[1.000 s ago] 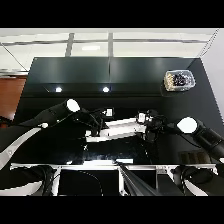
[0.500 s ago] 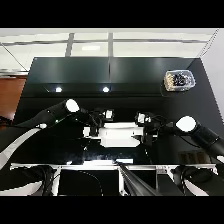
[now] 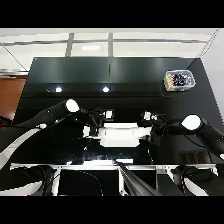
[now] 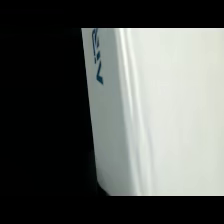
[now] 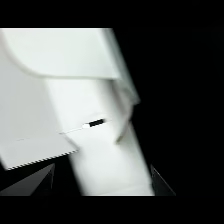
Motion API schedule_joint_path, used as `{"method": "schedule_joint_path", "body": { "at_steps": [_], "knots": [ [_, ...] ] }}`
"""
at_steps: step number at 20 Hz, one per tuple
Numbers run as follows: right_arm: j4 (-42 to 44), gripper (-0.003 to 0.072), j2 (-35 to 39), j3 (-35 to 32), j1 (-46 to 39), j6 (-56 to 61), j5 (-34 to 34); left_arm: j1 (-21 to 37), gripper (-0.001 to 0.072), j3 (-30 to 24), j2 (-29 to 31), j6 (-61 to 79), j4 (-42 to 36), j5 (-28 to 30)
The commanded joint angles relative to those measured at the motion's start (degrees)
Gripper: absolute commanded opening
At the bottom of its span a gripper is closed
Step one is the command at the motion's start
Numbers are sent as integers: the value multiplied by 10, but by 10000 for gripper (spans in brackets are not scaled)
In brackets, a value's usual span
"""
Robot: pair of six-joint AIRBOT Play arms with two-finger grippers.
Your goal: Fold the box and place the chain.
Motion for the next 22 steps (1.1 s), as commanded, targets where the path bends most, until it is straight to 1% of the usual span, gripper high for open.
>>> {"method": "schedule_joint_path", "body": {
  "at_steps": [1,3,4,6,8,9,10,14,18,20,22],
  "knots": [
    [2,698,2,-17,8,52,88,0,24,1,0,0,0,1],
    [19,698,2,-38,47,52,83,0,25,1,0,0,0,1],
    [24,698,2,-46,68,52,68,0,24,1,0,0,0,1],
    [42,697,2,-54,108,53,3,0,25,1,0,0,0,1],
    [85,698,2,-54,136,55,-87,0,25,1,0,0,0,1],
    [112,698,2,-54,138,55,-117,0,25,1,0,0,0,1],
    [133,698,3,-52,138,55,-132,0,25,1,0,0,0,1],
    [101,698,16,-23,137,54,-126,0,25,1,0,0,0,1],
    [1,698,30,-9,137,54,-122,0,25,1,0,0,0,1],
    [-27,698,33,-9,137,54,-122,0,25,1,0,-1,0,1],
    [-35,697,33,-10,137,44,-122,0,24,1,0,-1,0,1]
  ]
}}
